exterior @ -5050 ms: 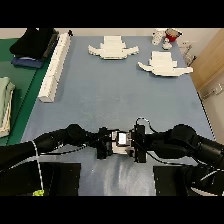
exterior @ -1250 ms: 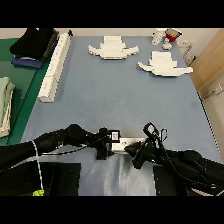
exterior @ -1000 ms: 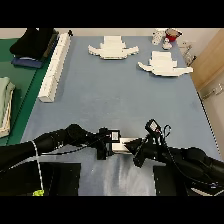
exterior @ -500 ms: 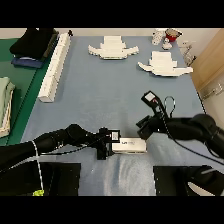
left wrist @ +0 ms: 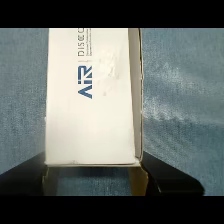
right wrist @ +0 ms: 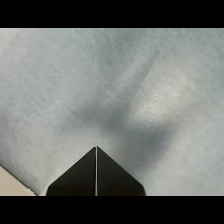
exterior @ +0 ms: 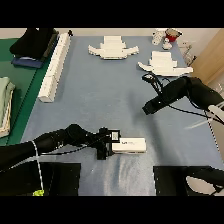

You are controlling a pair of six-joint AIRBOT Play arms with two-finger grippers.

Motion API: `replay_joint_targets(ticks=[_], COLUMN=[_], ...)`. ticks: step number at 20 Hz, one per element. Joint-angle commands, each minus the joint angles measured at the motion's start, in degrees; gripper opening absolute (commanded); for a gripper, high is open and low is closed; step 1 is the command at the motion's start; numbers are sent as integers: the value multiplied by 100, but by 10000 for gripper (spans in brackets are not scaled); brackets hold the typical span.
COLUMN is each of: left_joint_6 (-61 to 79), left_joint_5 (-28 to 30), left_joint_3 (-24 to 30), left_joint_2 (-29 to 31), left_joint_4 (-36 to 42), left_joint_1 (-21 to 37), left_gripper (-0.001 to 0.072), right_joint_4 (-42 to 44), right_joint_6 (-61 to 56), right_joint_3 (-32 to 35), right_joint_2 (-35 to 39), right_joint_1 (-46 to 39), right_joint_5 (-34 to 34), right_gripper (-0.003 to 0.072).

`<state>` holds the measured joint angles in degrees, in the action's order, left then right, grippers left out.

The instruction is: Fold the box.

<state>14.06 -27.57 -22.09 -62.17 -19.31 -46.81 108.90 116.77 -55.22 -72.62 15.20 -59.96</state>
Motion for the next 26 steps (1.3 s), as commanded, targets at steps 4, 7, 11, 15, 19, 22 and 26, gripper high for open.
replay_joint_targets(ticks=[4, 7, 11, 15, 19, 22, 26], left_joint_6=[2, 2, -66, -1403, -3543, -4896, -5230], left_joint_5=[2, 2, 7, -39, -1207, -2170, -2800], left_joint_3=[0, 0, -4, -2, 2, 2, 48], left_joint_2=[0, 0, 0, 426, 1657, 2643, 3886], left_joint_4=[0, 0, 4, -260, -2129, -3615, -4271], left_joint_1=[0, 0, 2, 380, 1856, 3355, 5598], left_gripper=[413, 413, 413, 413, 413, 413, 413], right_joint_4=[59, 57, 57, 57, 57, 57, 59], right_joint_6=[-35, -35, -35, -35, -35, -35, -35], right_joint_3=[-385, -385, -385, -385, -385, -385, -385], right_joint_2=[-522, -522, -522, -522, -522, -522, -522], right_joint_1=[-129, -129, -129, -129, -129, -129, -129], right_joint_5=[-55, -57, -57, -57, -57, -57, -59], right_gripper=[5, 5, 5, 5, 5, 5, 5])
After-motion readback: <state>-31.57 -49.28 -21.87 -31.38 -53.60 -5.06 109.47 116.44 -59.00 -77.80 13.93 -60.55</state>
